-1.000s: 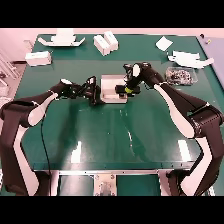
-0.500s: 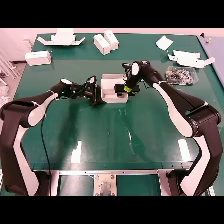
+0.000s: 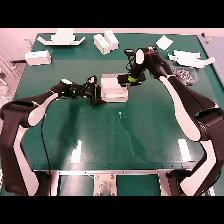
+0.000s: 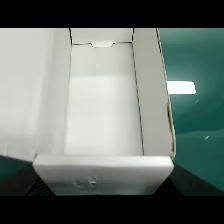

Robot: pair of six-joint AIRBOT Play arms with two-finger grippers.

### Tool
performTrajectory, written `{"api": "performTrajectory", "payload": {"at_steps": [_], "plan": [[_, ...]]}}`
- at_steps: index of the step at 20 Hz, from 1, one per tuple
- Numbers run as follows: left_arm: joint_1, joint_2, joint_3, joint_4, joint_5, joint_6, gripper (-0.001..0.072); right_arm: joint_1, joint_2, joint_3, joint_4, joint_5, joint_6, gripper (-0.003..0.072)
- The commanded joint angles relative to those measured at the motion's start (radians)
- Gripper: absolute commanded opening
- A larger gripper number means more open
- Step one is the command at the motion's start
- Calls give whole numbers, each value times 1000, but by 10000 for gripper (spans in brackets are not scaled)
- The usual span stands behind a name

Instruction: Fold the box and place the chain.

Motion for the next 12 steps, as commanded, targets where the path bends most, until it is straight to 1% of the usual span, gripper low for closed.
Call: {"api": "performTrajectory", "payload": {"at_steps": [1,5,6,7,8,10,12], "plan": [[1,1,1,3,-4,2,526,-19,45,8,-82,37,-32,550],[1,1,1,3,-4,2,526,-86,122,8,-180,60,-91,549],[1,1,1,2,-5,2,526,-112,138,8,-185,60,-115,514],[1,1,1,3,-6,1,526,-139,150,8,-185,60,-141,408],[1,1,1,3,-8,1,525,-169,160,7,-185,57,-172,355],[1,1,1,3,-15,-1,526,-231,169,7,-185,36,-227,356],[1,1,1,3,-15,-2,526,-293,172,7,-184,-14,-270,358]]}}
